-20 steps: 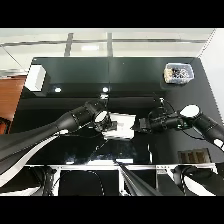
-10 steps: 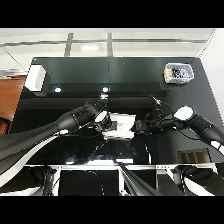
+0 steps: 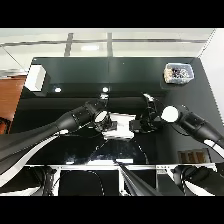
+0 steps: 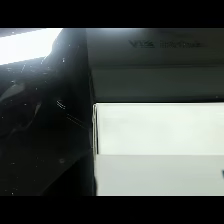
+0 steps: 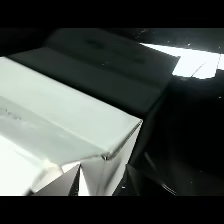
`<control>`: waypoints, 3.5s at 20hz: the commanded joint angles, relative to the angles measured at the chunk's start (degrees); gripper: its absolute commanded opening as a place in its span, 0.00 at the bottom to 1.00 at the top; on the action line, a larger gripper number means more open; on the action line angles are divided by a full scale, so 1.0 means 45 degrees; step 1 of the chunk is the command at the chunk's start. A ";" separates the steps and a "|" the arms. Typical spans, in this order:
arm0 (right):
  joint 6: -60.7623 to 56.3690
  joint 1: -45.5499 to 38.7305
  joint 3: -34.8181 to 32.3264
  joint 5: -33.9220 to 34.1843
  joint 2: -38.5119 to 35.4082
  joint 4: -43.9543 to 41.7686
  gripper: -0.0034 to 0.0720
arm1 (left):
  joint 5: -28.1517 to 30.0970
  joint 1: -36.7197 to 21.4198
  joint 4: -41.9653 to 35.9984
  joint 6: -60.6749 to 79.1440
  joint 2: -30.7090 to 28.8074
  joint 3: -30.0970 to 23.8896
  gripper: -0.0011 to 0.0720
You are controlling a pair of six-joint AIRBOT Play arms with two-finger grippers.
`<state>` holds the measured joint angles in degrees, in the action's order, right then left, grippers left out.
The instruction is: Fold the box and place the chain.
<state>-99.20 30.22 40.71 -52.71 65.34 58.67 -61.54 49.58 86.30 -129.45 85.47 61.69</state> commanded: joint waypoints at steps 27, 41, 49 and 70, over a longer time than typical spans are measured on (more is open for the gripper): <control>-0.8102 0.3099 0.2603 -0.2055 0.2710 0.5644 0.35 | -0.0049 0.0005 0.0000 0.0005 0.0000 0.0010 0.05; -0.7951 0.2992 0.2720 -0.2045 0.2463 0.5693 0.49 | -0.0044 0.0000 0.0005 0.0005 0.0000 0.0010 0.05; -0.6130 0.2652 0.2725 -0.3696 -0.1885 0.7106 0.49 | -0.0039 0.0000 0.0005 0.0005 0.0000 0.0010 0.05; -0.3439 -0.8140 1.4464 -0.0923 0.9792 0.6567 0.82 | -0.0044 -0.0005 0.0005 0.0005 0.0000 0.0010 0.05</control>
<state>-118.58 -4.69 91.66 -49.17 98.00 93.23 -61.76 49.60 86.30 -129.43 85.47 61.69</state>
